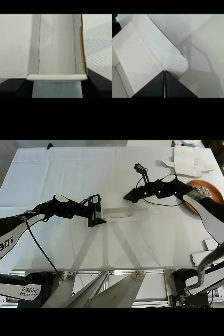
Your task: Fold the box and place the chain.
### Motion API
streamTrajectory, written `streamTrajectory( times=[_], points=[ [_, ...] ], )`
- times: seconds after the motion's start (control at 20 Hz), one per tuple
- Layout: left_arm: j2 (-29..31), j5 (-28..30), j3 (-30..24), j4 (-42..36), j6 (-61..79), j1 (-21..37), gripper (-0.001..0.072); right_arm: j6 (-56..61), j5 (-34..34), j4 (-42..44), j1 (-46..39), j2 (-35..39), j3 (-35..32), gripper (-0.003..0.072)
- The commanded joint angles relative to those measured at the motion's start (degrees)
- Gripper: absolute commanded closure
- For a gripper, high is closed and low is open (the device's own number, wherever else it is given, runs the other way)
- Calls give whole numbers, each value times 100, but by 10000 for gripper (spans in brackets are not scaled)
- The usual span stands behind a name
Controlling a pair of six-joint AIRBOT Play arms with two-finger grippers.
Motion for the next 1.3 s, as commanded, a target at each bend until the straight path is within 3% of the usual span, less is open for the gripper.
streamTrajectory(
  times=[0.0,0.25,0.4,0.65,0.95,1.1,1.25],
  points=[
    [2,2,2,2,7,-2,554,107,2,-181,17,-39,9,675],
    [2,2,2,2,4,-2,554,76,195,-304,4,516,11,669],
    [2,2,2,2,4,-2,554,74,234,-911,-11,1274,11,496],
    [4,2,2,0,4,-2,554,11,870,-2347,-11,2330,-83,481],
    [2,2,2,2,4,-2,554,-1314,391,-2562,-11,3458,-1668,417],
    [2,2,2,0,4,-2,554,-1727,306,-2500,-11,3121,-1836,263],
    [2,2,2,0,7,-2,554,-2105,35,-2463,-4,2553,-1836,263]
  ],
)
